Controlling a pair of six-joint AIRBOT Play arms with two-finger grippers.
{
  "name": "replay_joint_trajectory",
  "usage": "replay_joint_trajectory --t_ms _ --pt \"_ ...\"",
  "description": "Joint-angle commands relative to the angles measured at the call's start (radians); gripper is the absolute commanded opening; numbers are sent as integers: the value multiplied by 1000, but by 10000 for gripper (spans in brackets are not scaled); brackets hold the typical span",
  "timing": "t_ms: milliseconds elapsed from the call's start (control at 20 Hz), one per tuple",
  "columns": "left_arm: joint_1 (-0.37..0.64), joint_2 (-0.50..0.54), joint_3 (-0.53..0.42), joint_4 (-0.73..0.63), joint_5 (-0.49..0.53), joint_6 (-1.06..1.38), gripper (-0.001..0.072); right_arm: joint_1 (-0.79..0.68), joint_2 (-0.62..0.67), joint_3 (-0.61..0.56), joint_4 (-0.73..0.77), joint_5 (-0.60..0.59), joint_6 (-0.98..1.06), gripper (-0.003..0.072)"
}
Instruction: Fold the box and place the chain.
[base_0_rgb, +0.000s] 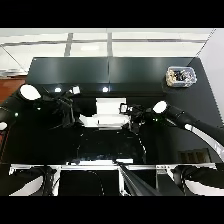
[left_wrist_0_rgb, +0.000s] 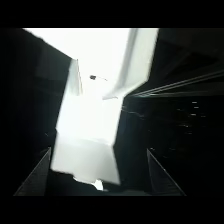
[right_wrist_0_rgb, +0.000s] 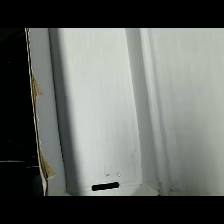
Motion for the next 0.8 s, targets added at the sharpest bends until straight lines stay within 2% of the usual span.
replay_joint_trajectory --t_ms 0,150,300,600,650,700,750 --pt "-84 -8 -25 11 243 134 705 0 0 0 0 0 0 337" --pt "-169 -51 -24 12 330 144 703 0 0 0 0 0 0 337" --pt "-217 -105 -24 22 335 143 688 0 0 0 0 0 0 337" --pt "-212 -112 -24 80 301 136 683 0 1 0 0 0 0 337" --pt "-215 -112 -24 62 289 136 631 0 0 0 0 0 0 337" --pt "-216 -112 -24 29 272 137 482 0 0 0 0 0 0 337" --pt "-216 -113 -24 -24 255 136 378 0 0 0 0 0 0 337"
